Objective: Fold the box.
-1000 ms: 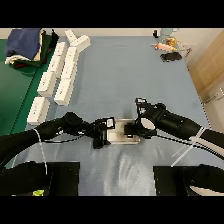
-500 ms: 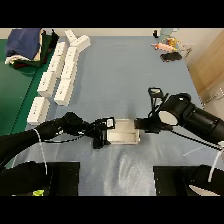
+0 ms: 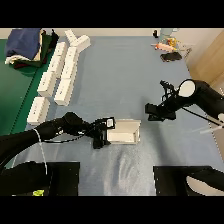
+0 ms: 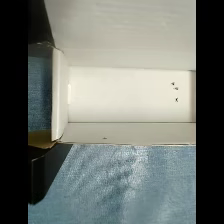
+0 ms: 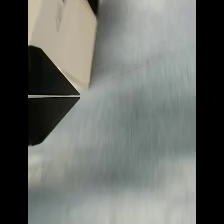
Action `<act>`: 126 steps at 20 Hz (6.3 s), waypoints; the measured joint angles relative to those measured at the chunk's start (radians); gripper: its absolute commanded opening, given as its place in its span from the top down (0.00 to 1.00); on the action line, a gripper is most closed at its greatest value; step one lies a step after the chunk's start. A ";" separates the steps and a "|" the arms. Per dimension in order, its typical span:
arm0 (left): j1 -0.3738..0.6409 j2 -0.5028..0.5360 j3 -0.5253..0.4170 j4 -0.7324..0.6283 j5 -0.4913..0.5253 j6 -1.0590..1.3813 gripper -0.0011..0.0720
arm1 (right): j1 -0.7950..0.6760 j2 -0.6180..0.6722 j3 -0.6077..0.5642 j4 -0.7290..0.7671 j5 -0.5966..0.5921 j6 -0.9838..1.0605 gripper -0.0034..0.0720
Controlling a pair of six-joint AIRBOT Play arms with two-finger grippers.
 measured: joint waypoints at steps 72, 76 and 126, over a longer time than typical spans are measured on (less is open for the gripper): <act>0.000 0.000 0.000 0.000 -0.002 0.000 0.33 | 0.673 0.330 -0.375 -0.229 -0.715 -1.209 0.26; 0.000 0.000 0.000 0.000 -0.002 0.000 0.33 | 0.673 0.348 -0.375 -0.230 -0.735 -1.209 0.26; 0.000 0.000 0.000 0.000 -0.001 0.001 0.33 | 0.674 0.348 -0.350 -0.109 -0.714 -1.140 0.53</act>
